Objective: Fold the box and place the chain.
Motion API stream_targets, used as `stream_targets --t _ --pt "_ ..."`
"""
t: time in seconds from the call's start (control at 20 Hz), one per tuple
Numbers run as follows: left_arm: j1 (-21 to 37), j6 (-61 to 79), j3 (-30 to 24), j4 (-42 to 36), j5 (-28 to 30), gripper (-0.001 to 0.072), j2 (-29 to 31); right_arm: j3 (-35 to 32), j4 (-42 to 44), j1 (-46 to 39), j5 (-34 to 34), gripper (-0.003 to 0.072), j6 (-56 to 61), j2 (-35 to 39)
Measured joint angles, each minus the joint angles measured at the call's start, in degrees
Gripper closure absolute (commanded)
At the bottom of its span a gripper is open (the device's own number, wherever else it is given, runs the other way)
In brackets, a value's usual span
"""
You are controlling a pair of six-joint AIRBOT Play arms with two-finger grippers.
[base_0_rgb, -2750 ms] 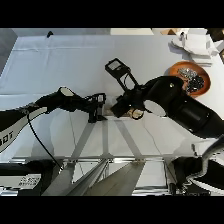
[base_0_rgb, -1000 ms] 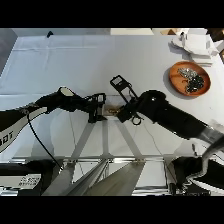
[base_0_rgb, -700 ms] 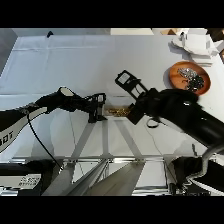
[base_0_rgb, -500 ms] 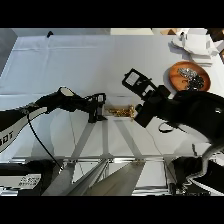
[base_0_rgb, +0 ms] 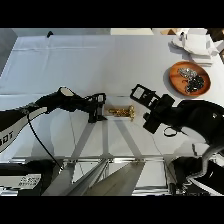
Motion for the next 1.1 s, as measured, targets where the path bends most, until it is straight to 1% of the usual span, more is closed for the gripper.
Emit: stream_targets --t 0.1,0.2,0.25,0.3,0.35,0.45,0.55,0.65,0.85,0.95,1.1 --pt "0.0 0.0 0.0 0.0 0.0 0.0483 0.0 -2.5 5.9 -6.5 -3.4 0.0398 -6.8 0.2" --pt "0.0 0.0 0.0 0.0 0.0 0.0483 0.0 -3.9 13.7 -13.5 -6.1 0.0388 -18.1 -0.2" --pt "0.0 0.0 0.0 0.0 0.0 0.0483 0.0 -4.3 17.7 -16.7 -6.9 0.0331 -24.6 -0.7" --pt "0.0 0.0 0.0 0.0 0.0 0.0483 0.0 -4.6 21.9 -19.9 -7.6 0.024 -31.8 -1.6" --pt "0.0 0.0 0.0 0.0 0.0 0.0483 0.0 -4.9 25.5 -22.6 -8.0 0.0205 -38.2 -2.8" --pt "0.0 0.0 0.0 0.0 0.0 0.0483 0.0 -5.1 31.6 -27.3 -8.0 0.0205 -50.3 -6.4" --pt "0.0 0.0 0.0 0.0 0.0 0.0483 0.0 -5.3 35.6 -30.1 -7.5 0.0201 -60.8 -11.0" --pt "0.0 0.0 0.0 0.0 0.0 0.0483 0.0 -5.4 38.3 -31.6 -7.4 0.0055 -71.5 -15.8" --pt "0.0 0.0 0.0 0.0 0.0 0.0483 0.0 -5.4 46.3 -32.8 -7.5 0.0055 -90.0 -23.0" --pt "0.0 0.0 0.0 0.0 0.0 0.0483 0.0 -5.4 52.2 -33.0 -7.8 0.0056 -96.9 -25.3" --pt "0.0 0.0 0.0 0.0 0.0 0.0483 0.0 -5.4 60.1 -33.2 -7.8 0.0066 -103.6 -26.9"
